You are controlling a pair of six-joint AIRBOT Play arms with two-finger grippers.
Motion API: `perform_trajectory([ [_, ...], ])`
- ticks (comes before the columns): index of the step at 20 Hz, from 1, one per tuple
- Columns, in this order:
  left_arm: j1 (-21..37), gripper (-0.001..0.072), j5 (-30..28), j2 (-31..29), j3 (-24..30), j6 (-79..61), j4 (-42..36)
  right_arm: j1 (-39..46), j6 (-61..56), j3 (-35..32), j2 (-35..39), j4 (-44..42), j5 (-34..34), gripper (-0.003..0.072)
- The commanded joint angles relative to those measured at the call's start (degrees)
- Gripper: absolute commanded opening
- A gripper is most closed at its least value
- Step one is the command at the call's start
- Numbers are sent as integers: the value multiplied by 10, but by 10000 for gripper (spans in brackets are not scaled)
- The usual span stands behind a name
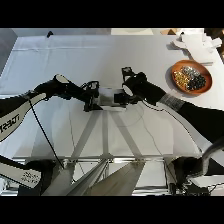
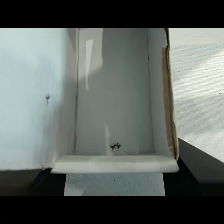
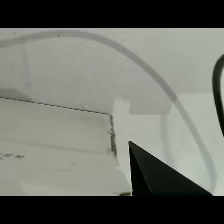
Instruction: Fold the box and place the chain.
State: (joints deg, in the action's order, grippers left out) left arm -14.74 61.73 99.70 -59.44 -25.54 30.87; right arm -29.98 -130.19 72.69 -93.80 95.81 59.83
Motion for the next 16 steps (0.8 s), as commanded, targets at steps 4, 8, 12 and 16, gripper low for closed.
perform_trajectory([
  [4, 0, 211, 0, 0, 0, 0, 0, -3, -49, 0, -10, -2, 0, 285],
  [8, 0, 211, 0, 0, 0, 0, 0, -6, -65, 0, -27, 2, 8, 160],
  [12, 0, 211, 0, 0, 0, 0, 0, -7, -65, 0, -27, 3, -5, 12],
  [16, 0, 211, 0, 0, 0, 0, 0, -8, -63, 0, -19, -1, 21, 388],
])
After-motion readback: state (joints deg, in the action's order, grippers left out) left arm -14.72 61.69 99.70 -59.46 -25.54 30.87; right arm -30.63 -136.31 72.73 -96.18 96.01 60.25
